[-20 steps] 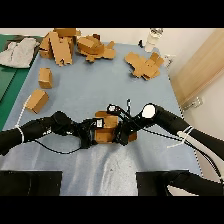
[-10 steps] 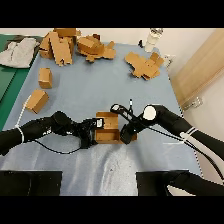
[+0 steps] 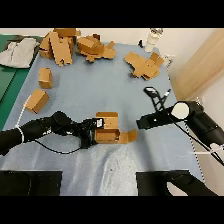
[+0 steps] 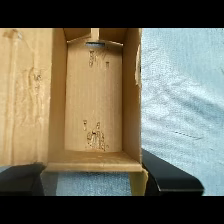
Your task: Fold the box.
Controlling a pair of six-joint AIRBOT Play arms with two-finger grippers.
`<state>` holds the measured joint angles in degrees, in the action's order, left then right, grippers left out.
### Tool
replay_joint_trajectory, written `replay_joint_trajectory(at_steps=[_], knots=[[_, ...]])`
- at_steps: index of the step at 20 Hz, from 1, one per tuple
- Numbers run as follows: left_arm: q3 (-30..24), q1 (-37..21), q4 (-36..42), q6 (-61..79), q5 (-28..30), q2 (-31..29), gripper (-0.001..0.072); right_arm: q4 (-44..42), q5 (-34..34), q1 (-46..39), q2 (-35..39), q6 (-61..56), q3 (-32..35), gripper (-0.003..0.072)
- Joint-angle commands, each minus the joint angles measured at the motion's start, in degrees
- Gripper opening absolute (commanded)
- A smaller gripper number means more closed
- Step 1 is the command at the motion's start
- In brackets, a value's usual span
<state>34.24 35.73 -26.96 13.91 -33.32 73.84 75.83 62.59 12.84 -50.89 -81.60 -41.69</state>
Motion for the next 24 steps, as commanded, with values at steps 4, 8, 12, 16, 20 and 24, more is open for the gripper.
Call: replay_joint_trajectory(at_steps=[4, 8, 12, 16, 20, 24], knots=[[0.00, 0.00, -0.02, 0.00, -0.22, -0.02, 0.0286, -8.04, -6.56, -3.93, -1.81, -15.41, 9.75, 0.0003], [0.00, 0.00, -0.02, 0.00, -0.17, -0.02, 0.0286, -15.23, -12.04, -3.91, -4.92, -8.98, 12.90, 0.0003], [0.00, 0.00, -0.02, 0.00, -0.20, -0.02, 0.0286, -19.15, -12.55, -3.82, -6.29, -4.79, 12.92, 0.0003], [0.00, 0.00, -0.02, 0.00, -0.20, -0.02, 0.0286, -19.52, -12.68, -3.78, -7.56, -4.74, 12.96, 0.0003], [0.00, 0.00, -0.02, 0.00, -0.20, -0.02, 0.0285, -22.40, -13.62, -0.50, -8.46, -4.76, 13.49, 0.0003], [-0.02, 0.00, -0.02, 0.00, -0.24, -0.02, 0.0286, -25.79, -14.95, 4.00, -8.35, -4.70, 13.42, 0.0003]])
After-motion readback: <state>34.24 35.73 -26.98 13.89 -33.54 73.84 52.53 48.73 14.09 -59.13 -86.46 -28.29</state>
